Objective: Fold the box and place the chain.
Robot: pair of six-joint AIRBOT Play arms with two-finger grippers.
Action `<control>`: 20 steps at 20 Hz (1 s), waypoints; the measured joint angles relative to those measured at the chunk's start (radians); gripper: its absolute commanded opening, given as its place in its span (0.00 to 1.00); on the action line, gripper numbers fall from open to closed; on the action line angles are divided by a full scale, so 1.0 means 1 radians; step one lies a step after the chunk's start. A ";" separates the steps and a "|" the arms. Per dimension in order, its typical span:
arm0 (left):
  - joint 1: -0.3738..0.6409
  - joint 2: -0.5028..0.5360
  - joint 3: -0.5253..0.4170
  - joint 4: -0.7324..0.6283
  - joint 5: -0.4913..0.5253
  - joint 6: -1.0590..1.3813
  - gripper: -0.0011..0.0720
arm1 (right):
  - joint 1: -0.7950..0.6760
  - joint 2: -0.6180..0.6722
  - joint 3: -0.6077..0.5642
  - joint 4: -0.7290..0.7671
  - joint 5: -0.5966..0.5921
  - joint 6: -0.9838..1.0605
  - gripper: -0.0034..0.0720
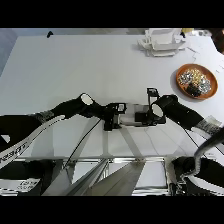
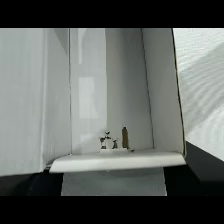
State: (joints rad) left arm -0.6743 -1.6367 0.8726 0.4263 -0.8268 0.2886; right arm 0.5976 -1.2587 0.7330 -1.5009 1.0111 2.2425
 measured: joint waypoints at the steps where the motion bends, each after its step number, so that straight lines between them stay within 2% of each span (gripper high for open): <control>1: 0.000 0.000 0.000 0.000 0.000 0.000 0.03 | 0.000 -0.001 0.000 -0.002 0.003 0.002 0.07; 3: 0.000 0.000 0.000 0.000 0.000 0.000 0.03 | 0.000 -0.002 0.000 0.000 0.002 0.002 0.07; 4: 0.000 0.000 0.000 0.000 0.000 0.000 0.03 | 0.000 -0.002 0.000 0.001 0.001 0.003 0.10; 5: 0.000 0.000 0.000 0.000 0.000 0.000 0.03 | 0.001 -0.002 0.000 0.001 -0.002 0.004 0.24; 6: 0.000 0.000 0.000 0.000 0.000 0.000 0.03 | 0.001 -0.003 -0.001 0.005 -0.018 0.006 0.30; 13: 0.000 0.000 0.000 -0.001 0.000 -0.003 0.03 | 0.002 -0.003 0.000 -0.031 -0.036 0.006 0.30; 15: 0.000 0.000 0.000 0.000 0.000 -0.001 0.03 | 0.002 -0.003 0.001 -0.038 -0.029 0.005 0.21; 16: 0.000 0.000 0.000 0.000 0.000 0.000 0.03 | 0.002 -0.003 0.001 -0.042 -0.023 0.005 0.12; 18: 0.000 0.000 0.000 0.000 0.000 0.000 0.03 | 0.002 -0.003 0.001 -0.053 -0.007 0.006 0.07; 20: 0.000 0.000 0.000 0.000 0.000 0.000 0.03 | 0.002 -0.003 0.000 -0.060 0.003 0.006 0.07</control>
State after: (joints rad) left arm -0.6743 -1.6367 0.8726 0.4263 -0.8268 0.2886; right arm 0.5991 -1.2621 0.7330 -1.5604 1.0138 2.2482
